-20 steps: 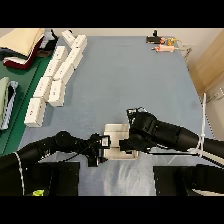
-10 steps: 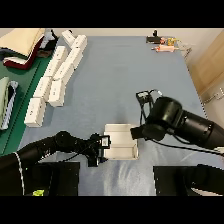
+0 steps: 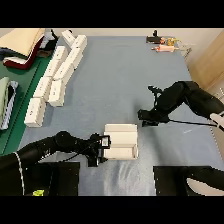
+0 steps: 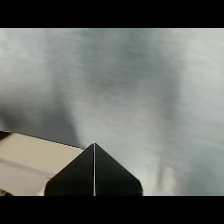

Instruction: Fold the box.

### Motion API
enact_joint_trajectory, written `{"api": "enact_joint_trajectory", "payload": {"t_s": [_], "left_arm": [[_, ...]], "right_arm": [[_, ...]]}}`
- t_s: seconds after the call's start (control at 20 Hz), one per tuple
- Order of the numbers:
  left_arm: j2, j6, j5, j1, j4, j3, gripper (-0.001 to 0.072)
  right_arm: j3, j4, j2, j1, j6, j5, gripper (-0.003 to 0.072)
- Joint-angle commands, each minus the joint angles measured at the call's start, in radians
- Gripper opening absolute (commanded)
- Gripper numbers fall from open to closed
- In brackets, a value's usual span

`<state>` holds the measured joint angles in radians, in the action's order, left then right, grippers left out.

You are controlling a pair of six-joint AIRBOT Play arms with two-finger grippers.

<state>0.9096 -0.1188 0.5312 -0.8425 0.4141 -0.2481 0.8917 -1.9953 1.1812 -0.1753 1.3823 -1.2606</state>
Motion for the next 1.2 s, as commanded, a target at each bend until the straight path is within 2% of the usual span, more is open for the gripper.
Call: {"api": "enact_joint_trajectory", "payload": {"t_s": [0.0,0.15,0.3,0.6,0.7,0.9,1.15], "left_arm": [[0.000,0.000,0.000,0.000,0.000,0.000,0.0411],[0.000,0.000,0.000,0.000,0.000,0.000,0.0411],[0.000,0.000,0.000,0.000,0.000,0.000,0.0411],[0.000,0.000,0.000,0.000,0.000,0.000,0.0411],[0.000,0.000,0.000,0.000,0.000,0.000,0.0411],[0.000,0.000,0.000,0.000,0.000,0.000,0.0411],[0.000,0.000,0.000,0.000,0.000,0.000,0.0412]], "right_arm": [[-0.009,-0.388,0.121,0.154,0.306,0.008,0.0001],[-0.009,-0.521,0.216,0.154,0.442,-0.129,0.0001],[-0.010,-0.526,0.238,0.125,0.526,-0.256,0.0001],[-0.012,-0.480,0.169,-0.013,0.626,-0.253,0.0002],[-0.018,-0.433,0.129,-0.076,0.639,-0.208,0.0002],[-0.089,-0.324,0.018,-0.192,0.725,-0.035,0.0002],[-0.229,-0.219,-0.193,-0.344,0.740,0.245,0.0002]]}}
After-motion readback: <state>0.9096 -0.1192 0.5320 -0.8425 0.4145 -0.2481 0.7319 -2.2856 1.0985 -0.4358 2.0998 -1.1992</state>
